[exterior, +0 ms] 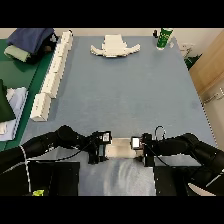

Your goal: Fold the box.

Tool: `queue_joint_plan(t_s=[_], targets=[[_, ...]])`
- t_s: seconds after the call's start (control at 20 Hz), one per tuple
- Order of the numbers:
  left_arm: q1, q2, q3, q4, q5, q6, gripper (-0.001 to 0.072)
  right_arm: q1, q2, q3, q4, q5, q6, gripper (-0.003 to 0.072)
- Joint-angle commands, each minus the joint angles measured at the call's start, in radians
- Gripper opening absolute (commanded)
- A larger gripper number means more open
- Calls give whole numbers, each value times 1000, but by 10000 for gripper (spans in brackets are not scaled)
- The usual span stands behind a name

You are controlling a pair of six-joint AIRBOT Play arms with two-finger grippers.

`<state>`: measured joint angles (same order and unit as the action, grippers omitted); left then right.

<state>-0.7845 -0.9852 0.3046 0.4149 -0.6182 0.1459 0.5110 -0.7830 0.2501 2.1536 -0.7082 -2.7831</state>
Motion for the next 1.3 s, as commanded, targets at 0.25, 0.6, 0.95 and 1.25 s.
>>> queue_joint_plan(t_s=[0.25, 0.6, 0.95, 1.25], targets=[[-70, -2, 0, 68, 87, -87, 697, 0, 1, 0, 1, 0, 1, 427], [-70, -2, 0, 68, 96, -95, 696, 0, 1, 0, 1, 0, 1, 427], [-70, -3, 0, 68, 95, -95, 472, 0, 1, 0, 1, 0, 1, 427], [-70, -3, 0, 72, 87, -93, 472, 0, 1, 0, 1, 0, 1, 427]])
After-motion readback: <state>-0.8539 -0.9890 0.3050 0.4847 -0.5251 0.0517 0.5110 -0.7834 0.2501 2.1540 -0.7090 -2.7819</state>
